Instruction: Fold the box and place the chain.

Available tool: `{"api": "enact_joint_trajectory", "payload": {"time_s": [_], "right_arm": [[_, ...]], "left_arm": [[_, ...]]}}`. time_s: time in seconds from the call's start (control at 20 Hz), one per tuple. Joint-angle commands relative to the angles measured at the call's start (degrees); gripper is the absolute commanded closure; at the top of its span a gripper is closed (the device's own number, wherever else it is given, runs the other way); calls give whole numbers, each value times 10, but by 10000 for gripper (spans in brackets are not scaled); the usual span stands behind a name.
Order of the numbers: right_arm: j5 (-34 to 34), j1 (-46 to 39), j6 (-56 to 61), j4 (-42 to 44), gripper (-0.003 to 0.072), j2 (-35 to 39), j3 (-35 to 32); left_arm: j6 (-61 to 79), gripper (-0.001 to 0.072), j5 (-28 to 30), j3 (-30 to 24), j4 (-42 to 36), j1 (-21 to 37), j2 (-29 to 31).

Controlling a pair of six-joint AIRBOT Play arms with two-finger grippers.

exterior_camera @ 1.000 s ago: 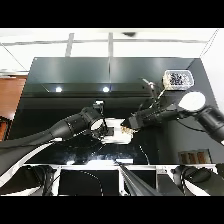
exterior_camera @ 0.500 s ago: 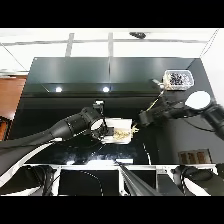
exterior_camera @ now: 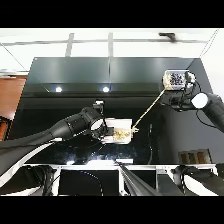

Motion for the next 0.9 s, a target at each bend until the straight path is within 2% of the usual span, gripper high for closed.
{"api": "enact_joint_trajectory", "payload": {"time_s": [0.0,0.1,0.3,0.45,0.5,0.55,0.65,0.85], "right_arm": [[-61,-5,119,-7,-34,-88,37],[-68,-5,119,25,-34,-125,68],[-61,-15,120,23,-34,-198,138],[-66,-28,120,22,-34,-225,163],[-65,-30,119,22,-8,-228,164],[-63,-34,119,22,192,-229,164],[-36,-38,115,22,668,-227,169],[42,-38,26,22,677,-202,201]], "left_arm": [[0,678,0,0,0,0,0],[0,678,0,0,0,0,0],[0,678,0,0,0,0,0],[0,678,0,0,0,0,0],[0,678,0,0,0,0,0],[0,678,0,0,0,0,0],[0,679,0,0,0,0,0],[0,678,0,0,0,0,0]]}}
